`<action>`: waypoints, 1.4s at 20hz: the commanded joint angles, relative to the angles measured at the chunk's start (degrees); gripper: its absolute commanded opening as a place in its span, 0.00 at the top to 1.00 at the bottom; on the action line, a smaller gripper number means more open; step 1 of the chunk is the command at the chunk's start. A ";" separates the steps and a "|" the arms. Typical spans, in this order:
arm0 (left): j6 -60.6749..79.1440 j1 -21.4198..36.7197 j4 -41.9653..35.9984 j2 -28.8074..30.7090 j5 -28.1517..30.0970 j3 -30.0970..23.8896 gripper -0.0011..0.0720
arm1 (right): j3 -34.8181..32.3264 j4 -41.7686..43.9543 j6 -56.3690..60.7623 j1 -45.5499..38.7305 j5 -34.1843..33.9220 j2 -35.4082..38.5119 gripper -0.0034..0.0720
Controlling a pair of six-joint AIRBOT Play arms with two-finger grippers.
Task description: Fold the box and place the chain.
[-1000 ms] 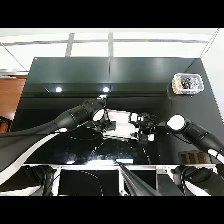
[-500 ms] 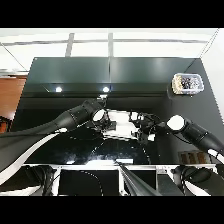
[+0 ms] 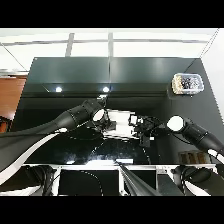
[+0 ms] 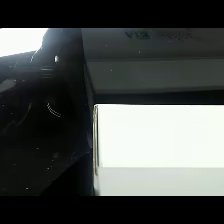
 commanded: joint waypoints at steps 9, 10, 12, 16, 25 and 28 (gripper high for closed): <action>0.04 0.00 0.04 -0.04 -0.09 0.00 0.95 | 0.00 1.09 -0.07 0.00 -4.37 -0.02 0.69; 0.04 0.00 0.04 -0.04 -0.09 0.00 0.95 | 0.00 2.01 -0.07 0.02 -4.57 -0.02 0.69; 0.04 0.00 0.04 -0.04 -0.04 0.00 0.95 | 0.00 3.15 -0.07 1.16 -5.35 -0.02 0.69; 0.04 0.00 0.02 -0.04 0.00 0.00 0.95 | 0.00 7.50 0.17 4.31 -9.68 -1.29 0.69; -0.02 0.00 0.02 -0.04 0.00 0.00 0.95 | 0.00 13.14 0.17 4.50 -11.39 -3.87 0.69; -0.02 0.00 0.00 -0.04 0.09 0.00 0.95 | 0.00 12.98 0.46 4.50 -11.69 -3.87 0.43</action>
